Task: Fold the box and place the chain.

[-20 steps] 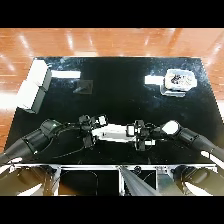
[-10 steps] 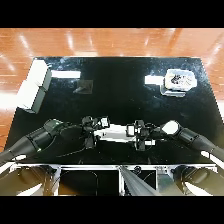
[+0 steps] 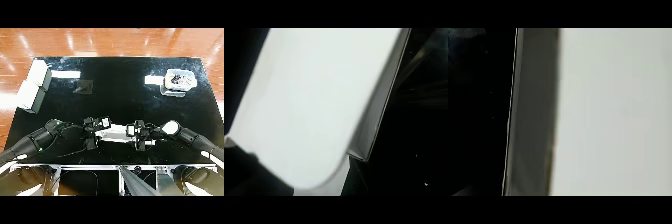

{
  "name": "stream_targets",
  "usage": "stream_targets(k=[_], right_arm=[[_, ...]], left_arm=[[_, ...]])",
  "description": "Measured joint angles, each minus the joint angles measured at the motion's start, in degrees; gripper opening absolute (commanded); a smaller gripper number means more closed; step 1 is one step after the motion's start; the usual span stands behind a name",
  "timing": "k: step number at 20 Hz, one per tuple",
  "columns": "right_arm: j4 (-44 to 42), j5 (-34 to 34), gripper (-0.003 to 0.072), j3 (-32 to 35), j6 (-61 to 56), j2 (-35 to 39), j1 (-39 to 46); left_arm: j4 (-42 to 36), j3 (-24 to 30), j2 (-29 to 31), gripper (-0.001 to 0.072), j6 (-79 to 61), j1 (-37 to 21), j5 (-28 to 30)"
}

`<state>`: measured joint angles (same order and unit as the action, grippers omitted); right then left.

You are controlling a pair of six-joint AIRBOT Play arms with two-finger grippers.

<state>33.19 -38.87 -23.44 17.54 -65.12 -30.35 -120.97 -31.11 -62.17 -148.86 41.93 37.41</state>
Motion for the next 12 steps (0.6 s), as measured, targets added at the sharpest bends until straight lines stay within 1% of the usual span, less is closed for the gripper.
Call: stream_targets(k=[1, 2, 12], right_arm=[[0.02, 0.04, 0.0544, 0.00, -0.04, 0.00, 0.00], [0.20, 0.17, 0.0544, 0.00, -0.15, 0.00, 0.00], [-0.04, 0.20, 0.0544, 0.00, -0.15, -0.07, 0.00]], left_arm=[[-0.22, -0.22, -0.13, 0.0376, -0.15, 0.28, 0.02], [-0.44, -0.52, -0.39, 0.0353, -0.15, 0.52, -0.09], [-0.61, -2.67, -2.64, 0.0352, -1.14, 1.03, -0.22]])
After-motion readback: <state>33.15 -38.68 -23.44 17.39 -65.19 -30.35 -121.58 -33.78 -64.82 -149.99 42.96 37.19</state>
